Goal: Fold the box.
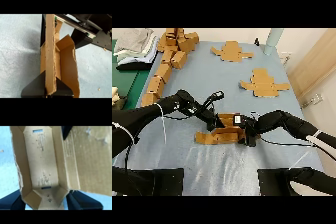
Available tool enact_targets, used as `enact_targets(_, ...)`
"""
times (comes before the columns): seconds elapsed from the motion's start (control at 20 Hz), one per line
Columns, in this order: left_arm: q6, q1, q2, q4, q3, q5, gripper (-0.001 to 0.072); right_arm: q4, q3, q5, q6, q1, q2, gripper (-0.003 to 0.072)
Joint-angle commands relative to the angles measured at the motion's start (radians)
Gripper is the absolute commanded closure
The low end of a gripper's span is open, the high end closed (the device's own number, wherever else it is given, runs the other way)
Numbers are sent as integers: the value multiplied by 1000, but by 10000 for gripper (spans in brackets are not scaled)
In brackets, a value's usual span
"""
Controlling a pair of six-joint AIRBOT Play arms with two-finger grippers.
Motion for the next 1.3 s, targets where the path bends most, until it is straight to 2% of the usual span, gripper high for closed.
enact_targets(0.0,0,0,0,0,1,0,696,24,-1,-14,-6,-3,-1,-29)
enact_targets(0.85,0,0,0,0,1,1,696,11,-2,-33,5,-1,-2,-25)
enact_targets(0.95,1,0,0,0,1,1,696,21,-2,-33,2,0,-8,31)
enact_targets(1.0,0,0,0,0,1,0,697,21,-2,-33,-4,0,-8,125)
enact_targets(1.2,0,0,0,0,1,0,696,21,-2,-30,-4,0,-12,134)
enact_targets(1.25,0,0,0,0,1,0,696,21,-2,-29,-4,0,-17,100)
